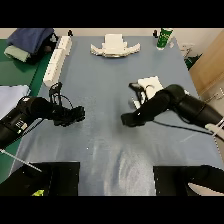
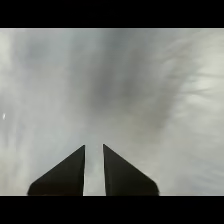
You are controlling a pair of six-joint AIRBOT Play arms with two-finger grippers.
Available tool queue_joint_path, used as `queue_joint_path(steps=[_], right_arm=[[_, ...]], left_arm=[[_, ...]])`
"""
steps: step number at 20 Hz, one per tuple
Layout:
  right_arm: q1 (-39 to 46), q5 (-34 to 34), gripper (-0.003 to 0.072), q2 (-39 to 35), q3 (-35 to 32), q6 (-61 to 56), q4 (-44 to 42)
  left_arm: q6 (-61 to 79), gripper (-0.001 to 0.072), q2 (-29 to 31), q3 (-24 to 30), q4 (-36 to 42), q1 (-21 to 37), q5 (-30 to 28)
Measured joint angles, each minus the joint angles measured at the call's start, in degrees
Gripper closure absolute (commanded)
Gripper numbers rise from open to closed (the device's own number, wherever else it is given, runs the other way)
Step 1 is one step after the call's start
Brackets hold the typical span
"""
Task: Fold the box.
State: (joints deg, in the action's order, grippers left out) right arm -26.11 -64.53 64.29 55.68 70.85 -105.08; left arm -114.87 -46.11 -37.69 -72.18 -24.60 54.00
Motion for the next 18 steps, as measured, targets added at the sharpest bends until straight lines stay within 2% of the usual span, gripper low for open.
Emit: queue_joint_path(steps=[1,6,10,14,18], right_arm=[[4.1,-2.2,0.0378,0.2,2.3,-0.3,1.2],[31.9,-12.2,0.0378,6.6,16.0,9.5,5.6],[51.1,-12.0,0.0377,17.6,26.0,22.1,3.6],[61.3,-11.5,0.0377,29.6,34.3,31.4,-2.9],[64.5,-11.4,0.0378,38.9,41.2,38.9,-8.3]], left_arm=[[0.0,0.0298,0.0,0.0,0.0,0.0,0.0],[0.0,0.0298,0.0,0.0,0.0,0.0,0.0],[0.0,0.0298,0.0,0.0,0.0,0.0,0.0],[0.0,0.0298,0.0,0.0,0.0,0.0,0.0],[0.0,0.0298,0.0,0.0,0.0,0.0,0.0]])
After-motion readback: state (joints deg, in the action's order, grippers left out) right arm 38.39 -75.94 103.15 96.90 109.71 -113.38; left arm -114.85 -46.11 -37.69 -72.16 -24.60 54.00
